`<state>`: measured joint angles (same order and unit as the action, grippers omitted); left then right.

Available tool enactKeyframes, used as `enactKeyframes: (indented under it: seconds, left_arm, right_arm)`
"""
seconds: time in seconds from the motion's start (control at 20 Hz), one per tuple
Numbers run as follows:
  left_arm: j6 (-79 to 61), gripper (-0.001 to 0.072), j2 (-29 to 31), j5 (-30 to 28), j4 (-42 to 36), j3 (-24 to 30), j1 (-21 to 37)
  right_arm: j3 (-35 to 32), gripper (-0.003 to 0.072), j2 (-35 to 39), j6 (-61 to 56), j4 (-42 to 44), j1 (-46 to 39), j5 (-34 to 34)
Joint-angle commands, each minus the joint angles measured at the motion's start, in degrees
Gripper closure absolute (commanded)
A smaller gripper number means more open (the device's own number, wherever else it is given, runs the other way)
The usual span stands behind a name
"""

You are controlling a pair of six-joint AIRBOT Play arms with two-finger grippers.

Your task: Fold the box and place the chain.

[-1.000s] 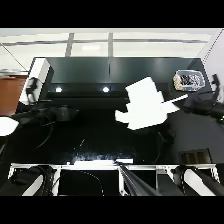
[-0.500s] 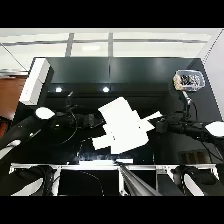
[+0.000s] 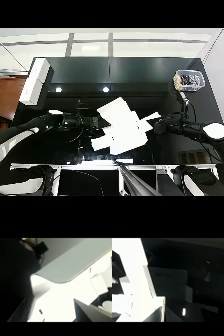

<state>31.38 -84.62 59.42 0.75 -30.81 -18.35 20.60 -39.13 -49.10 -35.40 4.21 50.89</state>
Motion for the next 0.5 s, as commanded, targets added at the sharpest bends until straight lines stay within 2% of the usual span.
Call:
enactKeyframes:
  seconds: [0.0, 0.25, 0.35, 0.4, 0.45]
  left_arm:
    - [-11.9, 0.0005, -3.4, 9.5, -1.0, -2.3, -0.2]
    - [-14.2, 0.0008, -6.3, 12.5, 5.7, -8.5, -0.9]
    - [-15.1, 0.0027, -7.1, 13.3, 10.8, -10.5, -0.9]
    - [-15.1, 0.0041, -7.3, 13.3, 13.2, -11.1, -0.9]
    - [-15.1, 0.0098, -7.3, 13.2, 14.7, -11.4, -0.9]
  right_arm:
    - [0.0, 0.0639, 0.1, -0.9, 0.0, 0.1, -0.2]
    - [0.0, 0.0639, 0.1, -1.8, -0.1, 0.1, -0.1]
    - [0.0, 0.0639, 0.1, -2.4, -0.1, 0.1, 0.0]
    - [0.0, 0.0639, 0.1, -2.4, -0.1, 0.1, 0.1]
    - [0.0, 0.0639, 0.1, -2.6, -0.1, 0.1, 0.2]
